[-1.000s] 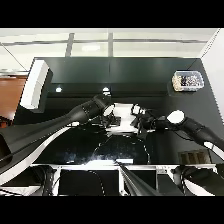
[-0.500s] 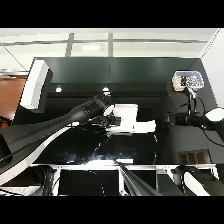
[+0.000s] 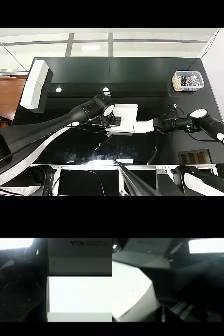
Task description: Fold the box and place the chain.
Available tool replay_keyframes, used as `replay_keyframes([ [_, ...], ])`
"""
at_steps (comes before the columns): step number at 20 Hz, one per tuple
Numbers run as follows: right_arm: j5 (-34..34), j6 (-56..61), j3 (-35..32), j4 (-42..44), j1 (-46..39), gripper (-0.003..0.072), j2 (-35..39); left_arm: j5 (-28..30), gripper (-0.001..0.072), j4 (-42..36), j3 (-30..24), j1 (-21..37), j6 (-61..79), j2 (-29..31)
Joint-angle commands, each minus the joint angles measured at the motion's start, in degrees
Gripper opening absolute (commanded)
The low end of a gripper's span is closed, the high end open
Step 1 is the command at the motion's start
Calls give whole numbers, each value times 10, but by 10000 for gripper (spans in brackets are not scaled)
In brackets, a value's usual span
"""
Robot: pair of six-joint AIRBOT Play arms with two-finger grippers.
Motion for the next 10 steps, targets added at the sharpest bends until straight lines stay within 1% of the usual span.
replay_keyframes([
  [1, 51, -31, 34, 31, 19, 275, -14, -2, 26, 0, 0, 0, 1, 0],
  [2, 61, -30, 48, 38, 19, 426, -14, -1, 26, 0, 0, 0, 1, 0],
  [3, 71, -31, 59, 55, 20, 548, -14, -1, 26, 0, 0, 0, 1, 0],
  [4, 75, -31, 67, 68, 24, 572, -14, -1, 26, 0, 0, 0, 1, 0],
  [7, 65, -30, 80, 70, 63, 571, -14, -1, 26, 0, 0, 0, 1, 0],
  [8, 51, -25, 81, 69, 81, 571, -14, -1, 26, 0, 0, 0, 1, 0],
  [10, 4, 22, 84, 50, 122, 570, -14, -1, 26, 0, 0, 0, 0, 0],
])
